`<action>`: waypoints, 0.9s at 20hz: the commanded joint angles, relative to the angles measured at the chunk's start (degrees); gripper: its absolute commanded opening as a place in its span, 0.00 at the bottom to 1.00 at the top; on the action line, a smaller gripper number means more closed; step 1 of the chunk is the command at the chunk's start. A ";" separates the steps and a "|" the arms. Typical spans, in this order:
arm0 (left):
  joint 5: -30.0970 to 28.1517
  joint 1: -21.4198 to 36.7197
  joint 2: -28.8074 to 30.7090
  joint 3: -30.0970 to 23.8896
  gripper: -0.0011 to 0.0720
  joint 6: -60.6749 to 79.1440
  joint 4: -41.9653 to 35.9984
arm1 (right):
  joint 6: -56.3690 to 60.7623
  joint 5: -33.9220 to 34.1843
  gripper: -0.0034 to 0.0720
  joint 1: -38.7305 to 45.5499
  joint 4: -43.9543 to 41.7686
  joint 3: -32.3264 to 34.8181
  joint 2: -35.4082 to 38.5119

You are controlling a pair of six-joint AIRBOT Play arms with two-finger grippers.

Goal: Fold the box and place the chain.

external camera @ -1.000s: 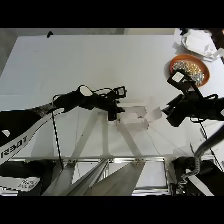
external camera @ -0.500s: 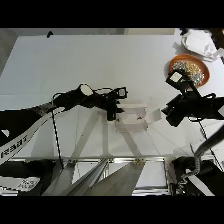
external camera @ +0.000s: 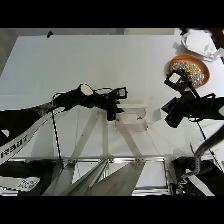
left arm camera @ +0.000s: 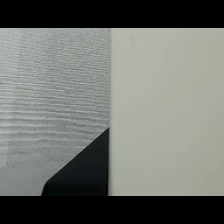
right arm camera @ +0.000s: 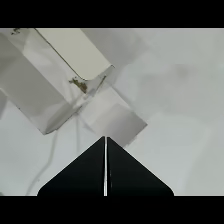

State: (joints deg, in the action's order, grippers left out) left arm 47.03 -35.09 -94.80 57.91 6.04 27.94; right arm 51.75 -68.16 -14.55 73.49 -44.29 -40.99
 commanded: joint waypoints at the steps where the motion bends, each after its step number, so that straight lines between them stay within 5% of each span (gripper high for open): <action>1: 0.15 -0.02 -0.02 0.07 0.03 0.09 -0.02 | -3.91 -1.44 0.07 -0.02 -2.19 0.04 -1.75; 3: 0.13 -0.02 -0.02 0.07 0.03 0.09 -0.02 | -8.35 -5.68 0.07 -0.11 -1.97 0.09 -5.27; 4: 0.13 -0.02 -0.02 0.07 0.03 0.09 -0.02 | -11.45 -7.54 0.20 -0.35 -1.77 0.09 -7.10; 5: 0.13 -0.02 -0.02 0.07 0.03 0.11 -0.02 | -12.87 -8.50 0.51 -0.57 -2.03 0.09 -9.16; 6: 0.17 -0.02 -0.02 0.07 0.03 0.09 -0.02 | -13.40 -8.57 0.67 -1.20 -2.14 0.09 -10.82; 9: 0.15 -0.02 -0.02 0.07 0.03 0.09 -0.02 | -18.18 -8.41 0.69 -4.42 -0.61 0.22 -13.20; 11: 0.15 -0.02 -0.02 0.07 0.03 0.09 -0.02 | -21.33 -5.92 0.85 -2.51 -1.36 1.33 -12.41; 18: 0.13 -0.02 -0.02 0.07 0.03 0.09 -0.04 | -34.86 24.63 0.92 -4.35 0.70 25.46 2.45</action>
State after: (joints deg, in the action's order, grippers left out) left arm 47.18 -35.07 -94.80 57.91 6.13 27.92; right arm 24.16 -56.73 -17.61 73.84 -27.88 -43.68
